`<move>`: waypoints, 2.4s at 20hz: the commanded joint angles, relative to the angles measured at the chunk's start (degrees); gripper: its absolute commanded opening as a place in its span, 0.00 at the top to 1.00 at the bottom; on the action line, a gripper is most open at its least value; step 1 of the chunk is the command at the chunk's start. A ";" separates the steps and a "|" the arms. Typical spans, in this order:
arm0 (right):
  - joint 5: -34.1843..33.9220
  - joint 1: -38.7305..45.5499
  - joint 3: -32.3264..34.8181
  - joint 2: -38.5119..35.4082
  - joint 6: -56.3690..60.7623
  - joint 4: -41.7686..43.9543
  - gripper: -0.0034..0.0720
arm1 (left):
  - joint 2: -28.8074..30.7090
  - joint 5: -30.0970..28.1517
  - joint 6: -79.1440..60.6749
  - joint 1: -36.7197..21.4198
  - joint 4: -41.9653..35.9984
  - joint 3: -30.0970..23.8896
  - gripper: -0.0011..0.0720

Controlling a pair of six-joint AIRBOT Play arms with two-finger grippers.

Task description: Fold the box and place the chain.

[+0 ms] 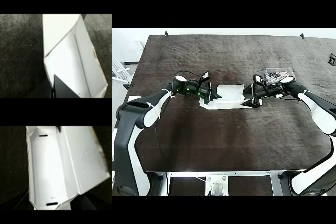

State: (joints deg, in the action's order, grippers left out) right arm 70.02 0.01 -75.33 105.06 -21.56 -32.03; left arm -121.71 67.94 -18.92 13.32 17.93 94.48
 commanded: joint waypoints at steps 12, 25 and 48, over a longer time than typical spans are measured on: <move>1.44 -3.52 -6.14 5.95 -2.54 -3.67 0.02 | 0.02 0.00 0.00 -0.04 0.00 -0.02 0.95; 1.44 -3.56 -6.51 6.88 -2.71 -4.68 0.06 | 0.02 0.00 0.00 -0.04 0.00 -0.02 0.95; 4.98 -3.48 -6.64 6.99 -4.22 -3.15 0.00 | 0.02 0.00 -0.02 -0.04 0.00 0.00 0.95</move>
State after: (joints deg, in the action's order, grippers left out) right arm 74.02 -3.51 -81.93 112.05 -25.50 -35.75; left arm -121.71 67.99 -18.92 13.34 17.91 94.45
